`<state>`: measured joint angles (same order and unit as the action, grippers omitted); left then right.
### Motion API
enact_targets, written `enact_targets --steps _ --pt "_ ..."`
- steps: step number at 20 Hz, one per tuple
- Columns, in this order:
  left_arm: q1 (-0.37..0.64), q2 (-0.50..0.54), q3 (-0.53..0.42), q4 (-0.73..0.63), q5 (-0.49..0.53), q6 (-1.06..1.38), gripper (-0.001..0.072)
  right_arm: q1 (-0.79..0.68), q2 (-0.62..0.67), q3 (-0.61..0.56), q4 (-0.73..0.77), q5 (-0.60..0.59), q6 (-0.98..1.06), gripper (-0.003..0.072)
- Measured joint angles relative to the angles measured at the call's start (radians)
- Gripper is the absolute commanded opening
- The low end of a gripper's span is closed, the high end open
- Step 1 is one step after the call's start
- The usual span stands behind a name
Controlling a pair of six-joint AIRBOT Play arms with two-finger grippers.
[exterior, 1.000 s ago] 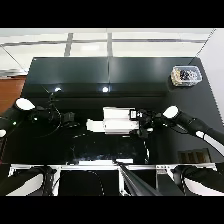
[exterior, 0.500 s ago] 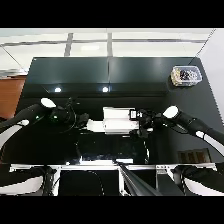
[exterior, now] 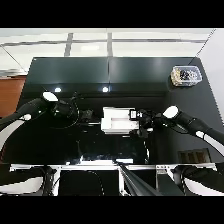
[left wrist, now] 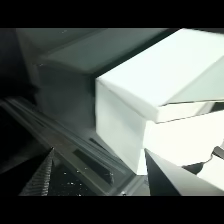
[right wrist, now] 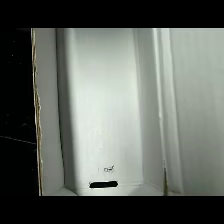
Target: Fold the box and place the chain.
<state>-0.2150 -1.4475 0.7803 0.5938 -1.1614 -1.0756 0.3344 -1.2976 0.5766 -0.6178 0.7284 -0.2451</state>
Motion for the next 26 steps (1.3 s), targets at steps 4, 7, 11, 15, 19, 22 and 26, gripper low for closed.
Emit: enact_targets --steps 4,7,11,15,19,22,26 --pt "-0.022 0.0 0.01 -0.037 -0.019 0.018 0.0432 0.0 0.0 0.0 0.0 0.0 0.0 0.0108" --pt "-0.046 0.0 0.013 -0.08 -0.016 0.049 0.0421 0.0 0.0 0.0 0.0 0.0 0.0 0.0108" --pt "-0.095 0.0 0.041 -0.069 0.018 0.003 0.042 0.0 0.0 0.0 0.0 0.0 0.0 0.0107" --pt "-0.18 -0.001 0.11 0.058 0.064 -0.177 0.042 0.0 0.0 0.0 0.0 0.0 0.0 0.0107" --pt "-0.278 0.0 0.183 0.248 0.105 -0.41 0.042 0.0 0.0 0.0 0.0 0.0 0.0 0.0108" --pt "-0.349 -0.001 0.218 0.397 0.14 -0.579 0.042 0.0 0.0 0.0 0.0 0.0 0.0 0.0107" --pt "-0.41 -0.009 0.236 0.554 0.156 -0.755 0.042 0.0 0.0 0.0 0.0 0.0 0.0 0.0107"
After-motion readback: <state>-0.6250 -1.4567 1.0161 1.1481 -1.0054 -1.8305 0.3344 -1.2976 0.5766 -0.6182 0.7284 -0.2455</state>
